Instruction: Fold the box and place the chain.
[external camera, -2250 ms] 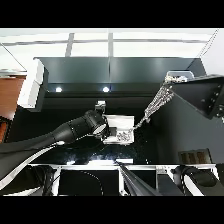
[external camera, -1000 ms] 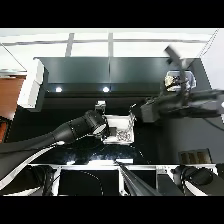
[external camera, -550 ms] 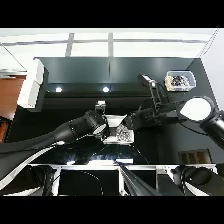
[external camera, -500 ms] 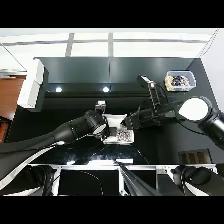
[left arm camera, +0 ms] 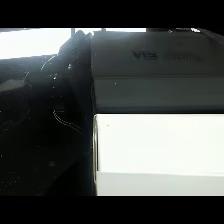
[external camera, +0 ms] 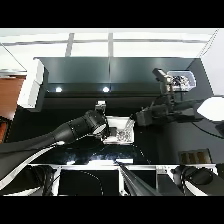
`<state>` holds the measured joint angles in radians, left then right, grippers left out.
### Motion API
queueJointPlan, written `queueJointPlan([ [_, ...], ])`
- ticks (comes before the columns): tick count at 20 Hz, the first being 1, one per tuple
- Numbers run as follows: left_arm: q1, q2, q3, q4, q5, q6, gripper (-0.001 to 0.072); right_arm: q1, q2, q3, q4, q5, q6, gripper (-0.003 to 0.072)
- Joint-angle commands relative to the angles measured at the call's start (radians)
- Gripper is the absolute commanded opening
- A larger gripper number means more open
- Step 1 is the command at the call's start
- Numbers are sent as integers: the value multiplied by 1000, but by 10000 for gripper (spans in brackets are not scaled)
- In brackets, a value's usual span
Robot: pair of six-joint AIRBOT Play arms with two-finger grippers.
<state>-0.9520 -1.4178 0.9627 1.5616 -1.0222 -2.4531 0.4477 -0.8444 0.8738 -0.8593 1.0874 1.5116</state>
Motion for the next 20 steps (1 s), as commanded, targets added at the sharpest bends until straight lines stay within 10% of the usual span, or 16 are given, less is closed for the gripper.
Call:
queueJointPlan([
  [1,0,-1,0,0,1,0,30,-43,55,0,-9,93,8,7],
  [20,0,-1,0,0,1,0,30,112,37,-9,72,-40,11,7],
])
